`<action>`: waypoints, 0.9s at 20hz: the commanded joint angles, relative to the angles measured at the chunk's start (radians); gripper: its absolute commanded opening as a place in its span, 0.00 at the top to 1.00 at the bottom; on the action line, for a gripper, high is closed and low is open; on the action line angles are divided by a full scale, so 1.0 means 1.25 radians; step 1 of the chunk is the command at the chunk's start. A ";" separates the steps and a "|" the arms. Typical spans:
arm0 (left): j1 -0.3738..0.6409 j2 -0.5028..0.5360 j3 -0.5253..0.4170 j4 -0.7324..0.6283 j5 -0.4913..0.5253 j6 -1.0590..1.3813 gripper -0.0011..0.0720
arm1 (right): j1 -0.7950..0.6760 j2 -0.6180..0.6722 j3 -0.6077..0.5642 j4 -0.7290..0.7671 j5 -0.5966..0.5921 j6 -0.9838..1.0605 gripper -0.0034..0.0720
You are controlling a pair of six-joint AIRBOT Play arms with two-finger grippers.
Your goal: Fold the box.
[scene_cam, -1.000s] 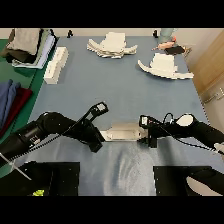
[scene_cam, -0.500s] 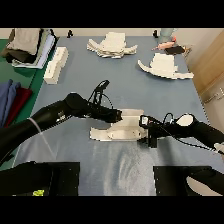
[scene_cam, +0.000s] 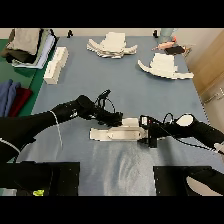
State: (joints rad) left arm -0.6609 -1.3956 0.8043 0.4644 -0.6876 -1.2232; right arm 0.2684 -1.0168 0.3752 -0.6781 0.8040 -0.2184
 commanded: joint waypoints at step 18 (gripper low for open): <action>0.045 0.550 -0.218 0.189 -0.043 0.612 0.67 | 0.000 0.000 0.000 0.001 0.000 0.000 0.25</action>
State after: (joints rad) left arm -0.5888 -0.7719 0.5861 0.6704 -0.7116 -0.7399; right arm 0.2684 -1.0164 0.3752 -0.6765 0.8024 -0.2184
